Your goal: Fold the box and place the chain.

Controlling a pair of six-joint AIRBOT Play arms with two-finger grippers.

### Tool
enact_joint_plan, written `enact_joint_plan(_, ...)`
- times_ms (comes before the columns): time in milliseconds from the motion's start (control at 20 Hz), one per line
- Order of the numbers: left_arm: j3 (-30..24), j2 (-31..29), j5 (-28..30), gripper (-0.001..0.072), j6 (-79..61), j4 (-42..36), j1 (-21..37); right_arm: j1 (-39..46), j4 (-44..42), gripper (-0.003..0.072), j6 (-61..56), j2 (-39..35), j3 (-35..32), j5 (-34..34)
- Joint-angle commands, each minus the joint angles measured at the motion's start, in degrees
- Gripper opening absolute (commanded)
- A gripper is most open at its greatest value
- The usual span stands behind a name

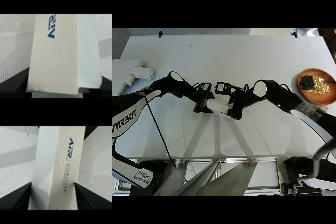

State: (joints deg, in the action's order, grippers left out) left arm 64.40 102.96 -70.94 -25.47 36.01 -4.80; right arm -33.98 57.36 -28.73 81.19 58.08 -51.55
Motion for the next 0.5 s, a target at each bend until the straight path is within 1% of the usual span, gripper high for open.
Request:
enact_joint_plan(0,0.1,0.0,0.4,0.0394,0.0,-0.2,0.1,-0.1,-0.7,0.0572,0.0,-1.0,0.1,0.5)
enact_joint_plan(100,0.1,0.0,0.4,0.0394,0.0,-0.2,0.1,-0.1,-0.7,0.0569,0.0,-1.5,0.1,0.5)
enact_joint_plan(200,0.1,0.0,0.4,0.0394,0.0,-0.2,0.1,-0.1,-0.7,0.0532,0.0,-2.3,0.1,0.4)
enact_joint_plan(250,0.1,0.0,0.4,0.0394,0.0,-0.2,0.1,-0.1,-0.7,0.0531,0.0,-2.7,0.1,0.5)
enact_joint_plan(300,0.1,0.0,0.4,0.0394,0.0,-0.2,0.1,-0.1,-0.7,0.0511,0.0,-3.1,0.1,0.5)
enact_joint_plan(400,0.1,0.0,0.4,0.0394,0.0,-0.2,0.1,-0.1,-0.7,0.0378,0.0,-3.5,0.1,0.5)
enact_joint_plan(450,0.1,0.0,0.4,0.0394,0.0,-0.2,0.1,-0.1,-0.4,0.0327,0.0,-3.4,0.1,0.6)
